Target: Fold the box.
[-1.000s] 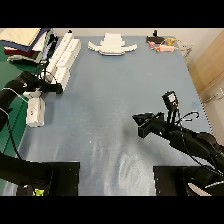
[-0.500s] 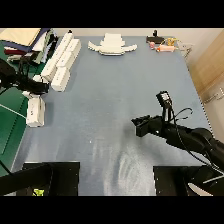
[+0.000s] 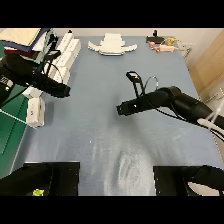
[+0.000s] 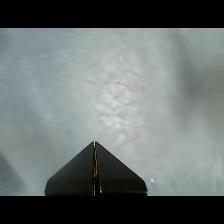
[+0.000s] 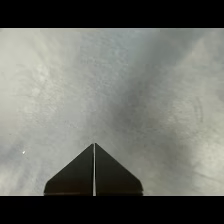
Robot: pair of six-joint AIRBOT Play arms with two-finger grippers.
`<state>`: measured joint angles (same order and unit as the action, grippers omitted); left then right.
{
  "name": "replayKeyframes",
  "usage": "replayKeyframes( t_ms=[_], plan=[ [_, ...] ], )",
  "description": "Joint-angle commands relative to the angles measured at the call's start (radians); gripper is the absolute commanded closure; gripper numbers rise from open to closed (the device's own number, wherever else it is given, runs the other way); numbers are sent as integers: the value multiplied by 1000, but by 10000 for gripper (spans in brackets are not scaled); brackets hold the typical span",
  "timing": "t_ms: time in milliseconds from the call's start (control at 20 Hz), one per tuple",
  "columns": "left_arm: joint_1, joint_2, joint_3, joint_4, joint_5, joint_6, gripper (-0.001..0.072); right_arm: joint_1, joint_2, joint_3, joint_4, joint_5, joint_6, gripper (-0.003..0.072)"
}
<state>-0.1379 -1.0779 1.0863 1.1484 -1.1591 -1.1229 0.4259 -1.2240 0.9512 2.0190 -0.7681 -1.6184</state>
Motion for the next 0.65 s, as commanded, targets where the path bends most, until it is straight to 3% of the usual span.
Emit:
replayKeyframes(
  t_ms=[0,250,600],
  plan=[
    [-118,5,-40,-8,11,-72,696,-1,-138,116,16,-96,24,683],
    [-156,5,-63,-16,-48,-82,696,-1,-150,116,1,-105,23,683],
    [-155,5,-63,-19,-47,-82,696,-1,-150,116,1,-105,23,683]
  ],
)
